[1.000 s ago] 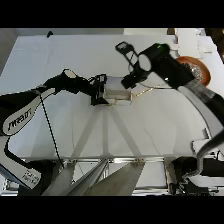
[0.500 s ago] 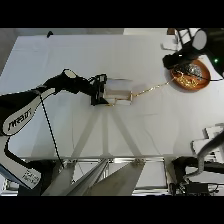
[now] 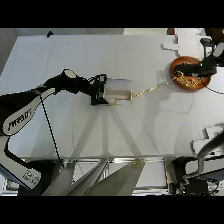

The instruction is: Fold the box and place the chain.

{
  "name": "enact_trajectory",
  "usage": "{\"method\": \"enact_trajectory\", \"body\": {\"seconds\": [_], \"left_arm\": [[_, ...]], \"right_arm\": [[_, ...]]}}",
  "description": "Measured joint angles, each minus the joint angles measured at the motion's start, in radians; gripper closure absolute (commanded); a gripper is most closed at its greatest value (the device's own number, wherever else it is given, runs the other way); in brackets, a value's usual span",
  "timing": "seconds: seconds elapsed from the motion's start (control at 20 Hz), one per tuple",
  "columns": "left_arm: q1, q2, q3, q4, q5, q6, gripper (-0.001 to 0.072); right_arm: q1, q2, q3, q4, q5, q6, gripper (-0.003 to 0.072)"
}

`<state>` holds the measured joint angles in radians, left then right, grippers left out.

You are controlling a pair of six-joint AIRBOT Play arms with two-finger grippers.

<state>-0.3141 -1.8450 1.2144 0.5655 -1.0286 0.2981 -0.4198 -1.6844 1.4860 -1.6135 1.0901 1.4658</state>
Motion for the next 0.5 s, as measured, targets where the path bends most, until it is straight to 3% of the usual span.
{"method": "enact_trajectory", "body": {"seconds": [0.3,0.35,0.4,0.45,0.5], "left_arm": [[0.0,0.0,0.0,0.0,0.0,0.0,0.0435],[0.0,0.0,0.0,0.0,0.0,0.0,0.0435],[0.0,0.0,0.0,0.0,0.0,0.0,0.0435],[0.0,0.0,0.0,0.0,0.0,0.0,0.0435],[0.0,0.0,0.0,0.0,0.0,0.0,0.0435]], "right_arm": [[-0.043,-0.111,0.0,0.019,-0.01,0.042,0.0006],[-0.046,-0.123,0.002,0.031,-0.018,0.046,0.004],[-0.048,-0.133,0.002,0.046,-0.019,0.047,0.012],[-0.049,-0.143,0.003,0.062,-0.016,0.048,0.0251],[-0.049,-0.15,0.003,0.079,-0.018,0.048,0.0433]]}}
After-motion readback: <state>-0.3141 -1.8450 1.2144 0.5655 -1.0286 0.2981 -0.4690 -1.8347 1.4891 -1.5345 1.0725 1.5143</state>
